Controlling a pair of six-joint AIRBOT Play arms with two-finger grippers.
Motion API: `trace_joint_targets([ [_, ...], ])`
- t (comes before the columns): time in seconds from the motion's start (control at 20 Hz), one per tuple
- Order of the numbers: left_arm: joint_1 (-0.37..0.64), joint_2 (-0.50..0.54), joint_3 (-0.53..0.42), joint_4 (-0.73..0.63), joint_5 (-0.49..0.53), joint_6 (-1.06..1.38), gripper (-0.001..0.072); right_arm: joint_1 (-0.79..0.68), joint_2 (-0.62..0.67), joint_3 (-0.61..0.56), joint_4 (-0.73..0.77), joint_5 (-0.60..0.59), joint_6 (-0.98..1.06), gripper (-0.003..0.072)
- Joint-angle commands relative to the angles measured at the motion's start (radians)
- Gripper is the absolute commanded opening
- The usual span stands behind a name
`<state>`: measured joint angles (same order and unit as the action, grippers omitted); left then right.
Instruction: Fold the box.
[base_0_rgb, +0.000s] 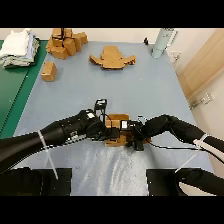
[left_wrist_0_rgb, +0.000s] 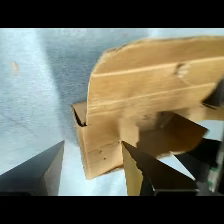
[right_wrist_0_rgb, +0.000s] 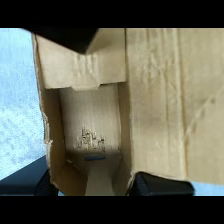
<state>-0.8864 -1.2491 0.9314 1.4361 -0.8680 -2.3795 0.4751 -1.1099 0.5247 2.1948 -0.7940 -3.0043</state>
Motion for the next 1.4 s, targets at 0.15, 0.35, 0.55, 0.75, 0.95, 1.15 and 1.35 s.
trace_joint_targets([
  [0.15,-0.024,-0.166,0.117,0.041,-0.122,-0.045,0.0523,0.0,0.0,0.0,0.0,0.0,0.0,0.0502],
  [0.35,-0.024,-0.197,0.12,0.039,-0.079,-0.045,0.0523,0.0,0.0,0.0,0.0,0.0,0.0,0.0502],
  [0.55,-0.022,-0.197,0.12,0.046,-0.047,-0.045,0.0522,0.0,0.0,0.0,0.0,0.0,0.0,0.0502],
  [0.75,-0.022,-0.197,0.12,0.047,-0.045,-0.045,0.0037,0.0,0.0,0.0,0.0,0.0,0.0,0.0502],
  [0.95,-0.023,-0.197,0.12,0.045,-0.041,-0.048,0.0013,0.0,0.0,0.0,0.0,0.0,0.0,0.0502],
  [1.15,-0.024,-0.197,0.12,0.031,-0.043,-0.048,0.0013,0.0,0.0,0.0,0.0,0.0,0.0,0.0502],
  [1.35,-0.023,-0.196,0.143,0.026,-0.151,-0.045,0.0355,0.0,0.0,0.0,0.0,0.0,0.0,0.0502],
])
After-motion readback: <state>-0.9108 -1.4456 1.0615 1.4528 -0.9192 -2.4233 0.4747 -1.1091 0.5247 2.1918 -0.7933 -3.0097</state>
